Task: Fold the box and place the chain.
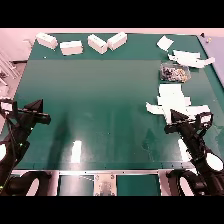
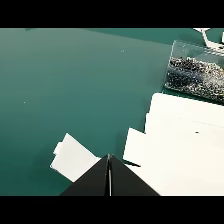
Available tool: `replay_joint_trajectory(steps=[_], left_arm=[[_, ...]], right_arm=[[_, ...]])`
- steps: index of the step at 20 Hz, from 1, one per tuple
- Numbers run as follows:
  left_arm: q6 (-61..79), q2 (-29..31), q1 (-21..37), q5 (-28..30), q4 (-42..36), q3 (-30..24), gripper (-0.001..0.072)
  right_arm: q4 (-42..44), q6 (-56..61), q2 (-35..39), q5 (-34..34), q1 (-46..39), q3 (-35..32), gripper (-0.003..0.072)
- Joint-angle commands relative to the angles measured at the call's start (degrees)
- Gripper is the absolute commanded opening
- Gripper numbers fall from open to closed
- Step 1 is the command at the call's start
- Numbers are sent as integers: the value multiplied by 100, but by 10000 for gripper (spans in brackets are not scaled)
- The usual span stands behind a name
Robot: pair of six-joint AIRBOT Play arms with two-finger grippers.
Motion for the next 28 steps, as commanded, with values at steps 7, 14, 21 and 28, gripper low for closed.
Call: replay_joint_trajectory(steps=[7, 14, 21, 28], left_arm=[[2, 7, 4, 0, 0, -2, 23], [2, 7, 4, -4, 0, -2, 23], [2, 7, 4, 0, 0, -2, 23], [2, 7, 4, -2, 0, -2, 24]], right_arm=[[4, 208, -15, -264, -24, 728, 213], [0, 533, -1794, 11, -1552, 2452, 192], [-2894, 3150, -4918, 3526, -4172, 4485, 193], [-4907, 4478, -7344, 6946, -5571, 7117, 325]])
